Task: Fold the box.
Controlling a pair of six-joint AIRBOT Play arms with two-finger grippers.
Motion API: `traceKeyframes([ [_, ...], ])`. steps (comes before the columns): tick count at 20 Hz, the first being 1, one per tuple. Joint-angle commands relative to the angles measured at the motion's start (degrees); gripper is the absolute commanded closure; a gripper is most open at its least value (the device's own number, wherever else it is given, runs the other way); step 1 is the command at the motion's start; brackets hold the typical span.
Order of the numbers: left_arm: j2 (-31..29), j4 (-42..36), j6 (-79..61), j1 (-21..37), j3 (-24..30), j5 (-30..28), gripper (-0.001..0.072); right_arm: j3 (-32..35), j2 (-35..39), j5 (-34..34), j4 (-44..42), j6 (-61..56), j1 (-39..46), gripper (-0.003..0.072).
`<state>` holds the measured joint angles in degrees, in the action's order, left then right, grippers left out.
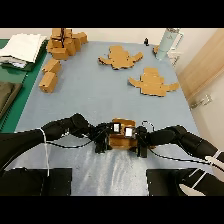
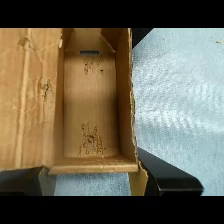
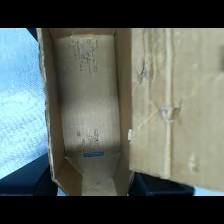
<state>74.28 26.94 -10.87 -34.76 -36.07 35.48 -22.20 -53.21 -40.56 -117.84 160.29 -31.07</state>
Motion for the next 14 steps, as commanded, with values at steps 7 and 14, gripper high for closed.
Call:
traceKeyframes([
  [7, 0.28, -0.11, 0.42, 0.81, 0.68, -0.15, 0.0103, 0.02, 0.02, 0.0, -0.02, -0.2, -0.02, 0.0184],
  [14, 0.44, 0.0, 0.13, 0.46, 0.66, 0.9, 0.0102, 0.02, 0.02, 0.0, 0.0, -0.2, -0.02, 0.0184],
])
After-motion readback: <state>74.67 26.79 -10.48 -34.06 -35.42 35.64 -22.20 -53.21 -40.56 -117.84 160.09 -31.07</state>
